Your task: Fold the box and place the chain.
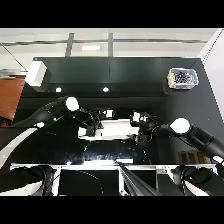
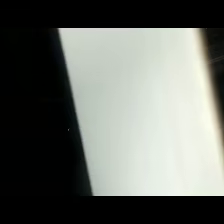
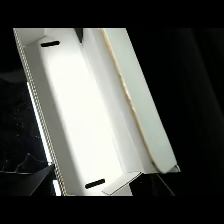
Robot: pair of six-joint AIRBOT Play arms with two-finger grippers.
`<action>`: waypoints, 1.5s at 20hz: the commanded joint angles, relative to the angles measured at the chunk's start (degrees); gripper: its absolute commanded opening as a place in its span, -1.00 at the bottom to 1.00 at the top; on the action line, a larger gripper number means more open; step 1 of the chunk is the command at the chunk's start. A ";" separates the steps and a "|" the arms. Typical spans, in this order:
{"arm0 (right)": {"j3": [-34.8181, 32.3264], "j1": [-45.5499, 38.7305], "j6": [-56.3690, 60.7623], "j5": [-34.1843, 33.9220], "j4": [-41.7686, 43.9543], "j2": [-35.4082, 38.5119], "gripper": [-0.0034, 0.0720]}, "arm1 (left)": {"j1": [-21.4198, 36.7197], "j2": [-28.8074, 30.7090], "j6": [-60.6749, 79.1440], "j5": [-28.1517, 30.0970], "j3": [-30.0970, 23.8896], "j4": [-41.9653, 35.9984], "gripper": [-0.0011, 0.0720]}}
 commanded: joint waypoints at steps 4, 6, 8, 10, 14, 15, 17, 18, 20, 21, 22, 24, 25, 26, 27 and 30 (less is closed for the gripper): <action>0.04 0.00 -0.37 1.14 0.22 -0.04 1.00 | 0.00 0.04 -0.02 0.22 0.09 0.00 -0.91; 0.04 0.02 -0.68 1.18 0.22 -0.04 1.00 | -0.02 0.04 -0.02 0.24 0.09 0.00 -0.91; 0.02 0.02 -0.70 1.20 0.22 -0.24 1.00 | 0.00 0.04 -0.02 0.24 0.09 0.00 -0.90; 0.02 0.02 -0.79 1.66 0.44 -1.01 1.00 | 0.00 0.04 -0.02 0.26 0.09 0.00 -0.90; 0.02 0.04 -1.92 2.54 1.33 -1.73 1.00 | 0.00 0.04 -0.02 0.31 0.09 0.00 -0.90; 0.02 0.04 -1.99 2.71 1.33 -1.75 1.00 | 0.00 0.04 -0.02 0.35 0.09 -0.02 -0.90; 0.00 0.07 -3.30 3.58 1.84 -2.10 1.00 | 0.00 0.04 -0.02 0.52 0.09 0.00 -0.90; 0.00 0.07 -4.81 4.28 2.36 -2.40 1.00 | 0.00 0.04 -0.02 0.52 0.09 0.00 -0.90; 0.00 0.07 -7.08 4.59 2.75 -3.56 1.00 | 0.00 0.04 -0.04 0.50 0.09 -0.02 -0.90; 0.00 0.07 -8.22 4.59 2.75 -4.33 1.00 | 0.00 0.04 -0.07 0.50 0.09 -0.02 -0.90; 0.00 0.07 -9.42 4.61 2.75 -4.96 1.00 | -0.02 0.04 -0.07 0.48 0.09 -0.02 -0.90; 0.00 0.07 -12.22 4.37 2.80 -5.92 1.00 | -0.02 0.04 -0.11 0.46 0.09 -0.04 -0.90; 0.00 0.07 -13.75 4.17 2.84 -6.32 1.00 | -0.02 0.04 -0.11 0.46 0.09 -0.04 -0.90; 0.00 0.07 -15.26 3.78 2.84 -6.80 1.00 | -0.02 0.04 -0.11 0.46 0.09 -0.04 -0.90; 0.00 0.07 -15.80 3.21 2.84 -7.23 1.00 | 0.00 0.04 -0.11 0.44 0.09 -0.04 -0.90; 0.00 0.07 -17.22 2.64 3.19 -8.74 1.00 | 0.00 0.04 -0.28 0.44 0.07 -0.04 -0.90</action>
